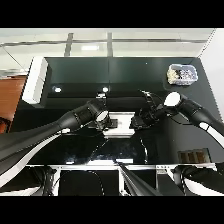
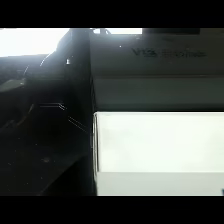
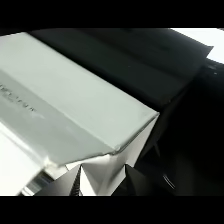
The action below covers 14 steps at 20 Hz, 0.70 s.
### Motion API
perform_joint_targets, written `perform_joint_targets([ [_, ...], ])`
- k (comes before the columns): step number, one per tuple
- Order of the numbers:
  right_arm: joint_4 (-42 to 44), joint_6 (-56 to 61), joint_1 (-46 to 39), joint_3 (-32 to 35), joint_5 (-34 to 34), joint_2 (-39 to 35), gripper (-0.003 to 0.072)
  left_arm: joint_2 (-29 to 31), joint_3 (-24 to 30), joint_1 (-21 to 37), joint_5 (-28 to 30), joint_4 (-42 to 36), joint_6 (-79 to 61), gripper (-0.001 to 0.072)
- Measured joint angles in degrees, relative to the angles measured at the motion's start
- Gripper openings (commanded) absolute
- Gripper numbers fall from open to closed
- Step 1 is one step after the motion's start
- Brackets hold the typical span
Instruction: Fold the box and place the chain.
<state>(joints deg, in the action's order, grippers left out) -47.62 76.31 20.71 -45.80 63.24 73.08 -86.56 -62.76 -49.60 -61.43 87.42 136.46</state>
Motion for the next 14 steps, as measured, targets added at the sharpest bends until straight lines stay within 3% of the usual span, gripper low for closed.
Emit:
perform_joint_targets([
  [14, -26.9, 36.6, 16.5, -6.2, -5.3, 3.9, 0.0294, 0.0, 0.0, 0.0, -0.1, 0.2, 0.1, 0.0027],
])
